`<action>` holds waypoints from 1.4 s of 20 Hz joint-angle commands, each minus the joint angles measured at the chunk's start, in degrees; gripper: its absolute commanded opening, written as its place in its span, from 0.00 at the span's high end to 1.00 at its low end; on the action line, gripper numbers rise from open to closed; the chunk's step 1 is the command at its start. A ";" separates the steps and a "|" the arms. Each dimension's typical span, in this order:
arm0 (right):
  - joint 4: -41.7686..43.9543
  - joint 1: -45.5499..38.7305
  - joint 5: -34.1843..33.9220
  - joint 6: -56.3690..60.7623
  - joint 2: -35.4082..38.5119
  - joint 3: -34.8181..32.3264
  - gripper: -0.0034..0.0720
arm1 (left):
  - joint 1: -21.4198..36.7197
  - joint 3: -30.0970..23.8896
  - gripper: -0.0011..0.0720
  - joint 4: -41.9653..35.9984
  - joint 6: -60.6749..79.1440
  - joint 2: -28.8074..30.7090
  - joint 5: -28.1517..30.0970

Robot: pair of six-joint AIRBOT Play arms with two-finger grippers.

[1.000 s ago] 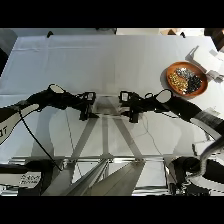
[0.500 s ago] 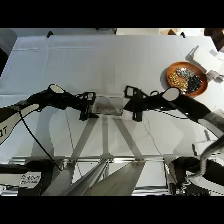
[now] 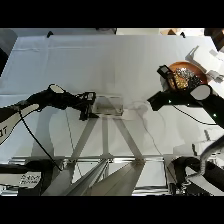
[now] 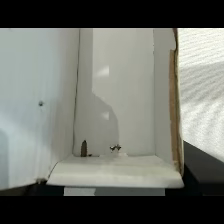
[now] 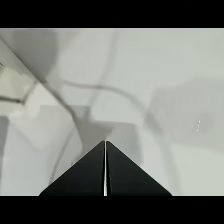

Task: Fold the box and place the chain.

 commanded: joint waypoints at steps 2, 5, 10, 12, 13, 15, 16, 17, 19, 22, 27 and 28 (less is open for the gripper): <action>1.44 -2.21 1.11 13.51 0.61 -7.72 0.94 | -0.02 0.02 0.70 0.02 0.02 -0.04 0.02; 8.33 -2.21 0.35 13.18 0.59 -12.20 0.95 | -0.02 0.02 0.70 0.02 0.02 -0.04 0.00; 16.94 -2.21 -2.21 12.52 -0.02 -13.97 0.95 | -0.02 0.02 0.70 0.02 0.02 -0.04 0.00; 20.76 -1.90 -2.43 10.88 -1.70 -13.97 0.95 | -0.02 0.02 0.70 0.02 0.02 -0.04 0.02; 22.60 -1.18 -2.64 10.03 -2.51 -13.97 0.95 | -0.02 0.02 0.70 0.02 0.00 -0.04 0.02; 26.03 1.20 -4.20 9.07 -4.17 -13.97 0.95 | -0.02 0.02 0.70 0.02 0.02 -0.04 0.00; 27.58 2.54 -4.94 8.24 -5.27 -13.97 0.95 | -0.02 0.02 0.70 0.00 0.02 -0.04 0.00; 28.83 3.58 -5.29 7.96 -6.47 -13.97 0.95 | -0.02 0.02 0.70 0.02 0.00 -0.04 0.02; 32.02 5.51 -5.42 5.60 -8.98 -13.97 0.95 | -0.02 0.02 0.70 0.02 0.00 -0.04 0.02; 42.58 7.58 -4.81 -2.49 -10.29 -13.94 0.95 | -0.02 0.02 0.70 0.02 0.02 -0.04 0.02; 52.04 8.09 -1.60 -8.11 -10.29 -13.94 0.94 | -0.02 0.02 0.70 0.02 0.02 -0.04 0.00; 52.54 8.17 -1.51 -8.09 -10.29 -13.94 0.93 | -0.04 0.02 0.70 0.02 0.02 -0.04 0.02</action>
